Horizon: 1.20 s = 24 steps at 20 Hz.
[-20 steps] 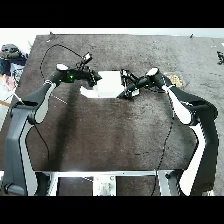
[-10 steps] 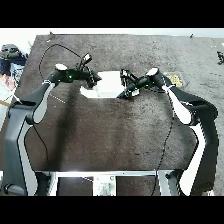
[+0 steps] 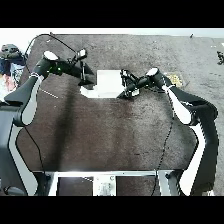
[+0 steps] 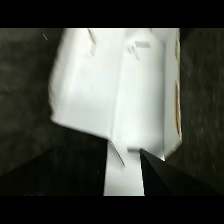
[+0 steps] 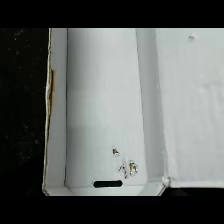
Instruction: Fold the box and place the chain.
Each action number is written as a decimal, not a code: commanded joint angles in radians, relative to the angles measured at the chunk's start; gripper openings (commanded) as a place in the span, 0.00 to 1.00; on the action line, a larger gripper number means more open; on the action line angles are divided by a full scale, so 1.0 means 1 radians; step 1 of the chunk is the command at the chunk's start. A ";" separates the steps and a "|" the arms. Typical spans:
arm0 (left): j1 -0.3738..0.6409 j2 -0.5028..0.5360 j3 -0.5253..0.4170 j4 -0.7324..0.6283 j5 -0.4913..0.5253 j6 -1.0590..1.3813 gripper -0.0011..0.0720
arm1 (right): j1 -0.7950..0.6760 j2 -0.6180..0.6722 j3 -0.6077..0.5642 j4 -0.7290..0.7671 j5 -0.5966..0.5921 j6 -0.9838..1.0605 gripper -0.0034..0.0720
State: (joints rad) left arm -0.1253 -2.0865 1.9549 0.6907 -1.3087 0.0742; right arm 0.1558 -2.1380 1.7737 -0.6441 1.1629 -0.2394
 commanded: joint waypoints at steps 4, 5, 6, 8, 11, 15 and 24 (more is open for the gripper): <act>-0.011 0.005 -0.056 0.195 -0.032 0.002 0.80 | 0.000 0.000 0.001 0.001 0.000 0.001 0.59; -0.019 0.005 -0.066 0.198 -0.022 0.014 0.80 | 0.000 0.000 0.001 0.001 0.000 0.001 0.59; -0.032 0.005 -0.077 0.197 -0.002 0.014 0.80 | 0.000 0.000 0.001 0.001 0.001 0.001 0.59; -0.061 0.002 -0.094 0.202 0.055 0.013 0.80 | 0.000 0.000 0.001 0.001 0.000 0.001 0.59; -0.095 -0.011 -0.096 0.201 0.099 0.004 0.80 | 0.000 0.000 0.001 0.001 0.000 0.001 0.59; -0.118 -0.013 -0.097 0.196 0.134 0.001 0.80 | 0.000 0.000 0.001 0.001 0.000 0.001 0.59; -0.119 -0.013 -0.097 0.189 0.103 -0.050 0.35 | 0.000 0.000 0.001 0.001 0.000 0.001 0.59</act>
State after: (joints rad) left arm -0.2420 -2.0987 1.8584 0.8845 -1.1858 0.0349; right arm 0.1558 -2.1380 1.7737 -0.6437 1.1629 -0.2390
